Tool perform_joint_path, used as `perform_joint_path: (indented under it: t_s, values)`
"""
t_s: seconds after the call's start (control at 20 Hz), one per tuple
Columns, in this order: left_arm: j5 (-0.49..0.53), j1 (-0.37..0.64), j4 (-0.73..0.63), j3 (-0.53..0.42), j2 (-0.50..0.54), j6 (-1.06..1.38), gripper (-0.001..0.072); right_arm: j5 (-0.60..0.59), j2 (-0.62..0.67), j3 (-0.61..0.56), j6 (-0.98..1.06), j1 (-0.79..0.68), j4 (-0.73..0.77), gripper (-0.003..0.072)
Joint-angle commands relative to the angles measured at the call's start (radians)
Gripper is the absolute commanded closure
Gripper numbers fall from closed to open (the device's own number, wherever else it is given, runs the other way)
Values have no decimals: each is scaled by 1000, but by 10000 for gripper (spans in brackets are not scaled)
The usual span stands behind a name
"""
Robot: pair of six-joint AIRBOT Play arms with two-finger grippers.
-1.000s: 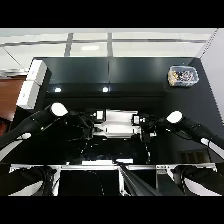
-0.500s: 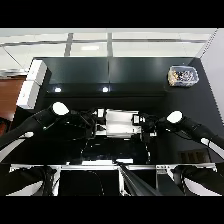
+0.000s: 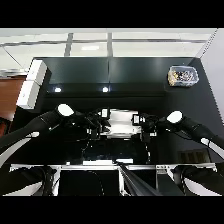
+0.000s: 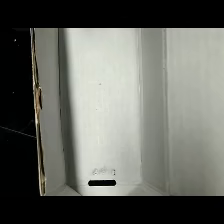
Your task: Fold the box and place the chain.
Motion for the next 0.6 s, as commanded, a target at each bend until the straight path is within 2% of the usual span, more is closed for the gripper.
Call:
perform_joint_path:
  t_s: [0.0, 0.1, 0.15, 0.2, 0.25, 0.3, 0.35, 0.4, 0.45, 0.5, 0.55]
  values:
    - [23, -9, -5, 1, -4, 3, 480, 0, 0, 1, 0, 1, 0, 485]
    - [23, -9, 1, 1, -4, 2, 507, 0, 0, 1, 0, 1, 0, 485]
    - [23, -10, 1, 1, -4, 3, 418, 0, 0, 1, 0, 1, 0, 485]
    - [26, -10, 1, 1, -4, 2, 245, 0, 0, 1, 0, 1, 0, 485]
    - [18, -9, 11, 1, -3, 1, 285, 0, 0, 1, 0, 1, 0, 485]
    - [13, -10, 30, 1, -3, 1, 388, 0, 0, 1, 0, 1, 0, 485]
    - [14, -10, 47, 1, -3, -3, 420, 0, 0, 1, 0, 1, 0, 485]
    - [14, -10, 48, 1, -3, -8, 407, 0, 0, 1, 0, 1, 0, 485]
    - [19, -10, 48, 1, -3, -10, 238, 0, 0, 1, 0, 1, 0, 485]
    - [18, -8, 50, 1, -2, -19, 209, 0, 0, 1, 0, 1, 0, 485]
    - [16, -5, 63, 1, 6, -30, 410, 0, 0, 1, 0, 1, 0, 485]
